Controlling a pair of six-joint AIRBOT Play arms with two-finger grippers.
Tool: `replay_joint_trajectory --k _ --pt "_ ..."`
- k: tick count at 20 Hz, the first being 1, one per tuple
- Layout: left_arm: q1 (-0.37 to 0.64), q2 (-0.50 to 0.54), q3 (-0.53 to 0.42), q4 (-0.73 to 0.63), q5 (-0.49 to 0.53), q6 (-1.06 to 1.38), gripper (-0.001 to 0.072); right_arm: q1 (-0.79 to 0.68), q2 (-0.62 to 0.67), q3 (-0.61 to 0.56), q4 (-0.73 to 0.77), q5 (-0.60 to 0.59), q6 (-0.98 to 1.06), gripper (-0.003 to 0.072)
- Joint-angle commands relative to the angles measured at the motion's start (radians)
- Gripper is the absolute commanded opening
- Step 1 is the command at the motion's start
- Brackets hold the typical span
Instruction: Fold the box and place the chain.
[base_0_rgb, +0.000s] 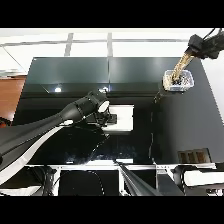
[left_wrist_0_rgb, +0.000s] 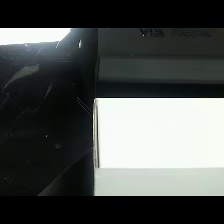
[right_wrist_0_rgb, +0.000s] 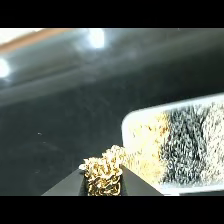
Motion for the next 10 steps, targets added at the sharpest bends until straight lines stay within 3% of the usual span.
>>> replay_joint_trajectory --k 1,5,10 --pt "0.001 0.0 0.001 0.0 0.0 0.0 0.0026 -0.001 0.076 0.001 0.012 -0.029 -0.058 0.0013" --pt "0.001 0.0 0.001 0.0 0.0 0.0 0.0027 -0.001 0.114 0.006 0.051 -0.004 -0.095 0.0012" --pt "0.001 0.0 0.001 0.0 0.0 0.0 0.0027 -0.004 0.204 0.005 0.272 0.124 -0.24 0.0013"
